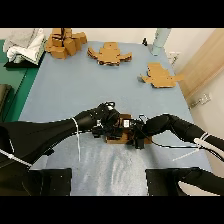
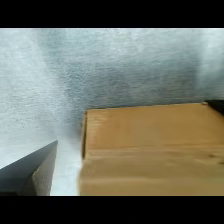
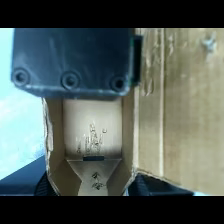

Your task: Fold the box.

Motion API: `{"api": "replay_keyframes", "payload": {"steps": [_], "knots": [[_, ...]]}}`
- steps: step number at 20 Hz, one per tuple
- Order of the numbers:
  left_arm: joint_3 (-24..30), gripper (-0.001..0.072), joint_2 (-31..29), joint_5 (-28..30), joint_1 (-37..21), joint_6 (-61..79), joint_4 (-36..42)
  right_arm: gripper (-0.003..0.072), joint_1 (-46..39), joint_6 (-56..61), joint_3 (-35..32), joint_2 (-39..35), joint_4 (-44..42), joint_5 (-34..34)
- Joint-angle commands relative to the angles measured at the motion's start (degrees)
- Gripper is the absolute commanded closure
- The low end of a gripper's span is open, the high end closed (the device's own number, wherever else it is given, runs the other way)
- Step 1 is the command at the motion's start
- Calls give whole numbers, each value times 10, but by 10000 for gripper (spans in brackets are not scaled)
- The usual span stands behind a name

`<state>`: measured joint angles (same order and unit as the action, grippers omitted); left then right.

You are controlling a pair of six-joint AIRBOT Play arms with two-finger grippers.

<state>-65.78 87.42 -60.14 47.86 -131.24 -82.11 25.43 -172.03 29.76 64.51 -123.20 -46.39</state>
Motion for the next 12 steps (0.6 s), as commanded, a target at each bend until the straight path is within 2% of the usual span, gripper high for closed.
{"api": "replay_keyframes", "payload": {"steps": [1, 11, 12], "knots": [[-10, 58, 0, 10, -1, -2, -2, 224, 0, 0, 0, 0, 0, 0], [-8, 60, 2, 12, 0, -9, -7, 224, 0, 0, 0, 0, 0, 0], [-8, 134, 2, 11, 4, -19, -23, 224, 0, 0, 0, 0, 0, 0]]}}
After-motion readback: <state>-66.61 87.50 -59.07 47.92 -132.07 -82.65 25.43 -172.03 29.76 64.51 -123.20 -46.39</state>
